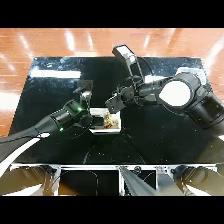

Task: Fold the box and place the chain.

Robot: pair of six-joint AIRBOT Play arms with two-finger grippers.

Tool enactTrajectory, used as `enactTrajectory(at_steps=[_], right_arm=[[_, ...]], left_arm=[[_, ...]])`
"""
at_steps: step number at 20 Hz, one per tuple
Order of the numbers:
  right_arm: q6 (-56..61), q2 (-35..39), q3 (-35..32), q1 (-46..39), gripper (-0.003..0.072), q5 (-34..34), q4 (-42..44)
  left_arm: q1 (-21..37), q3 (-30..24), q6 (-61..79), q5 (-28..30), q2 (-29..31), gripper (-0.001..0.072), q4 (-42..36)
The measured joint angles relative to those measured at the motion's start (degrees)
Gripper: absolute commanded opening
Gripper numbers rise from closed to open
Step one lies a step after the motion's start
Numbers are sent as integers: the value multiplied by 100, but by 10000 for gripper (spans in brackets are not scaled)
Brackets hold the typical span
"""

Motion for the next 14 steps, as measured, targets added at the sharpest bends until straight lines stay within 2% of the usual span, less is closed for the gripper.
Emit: enactTrajectory(at_steps=[1, 2, 9, 14], right_arm=[[33, 0, -4, 0, 401, 31, 0], [37, -4, -4, 0, 611, 55, 0], [83, 17, -11, -39, 610, 184, -46], [96, 328, -11, -505, 611, 540, -151]], left_arm=[[0, 0, 0, 0, 0, 23, 0], [0, 0, 0, 0, 0, 23, -2], [0, -2, 0, 0, 0, 23, 2], [0, -2, 0, -2, 0, 28, 2]])
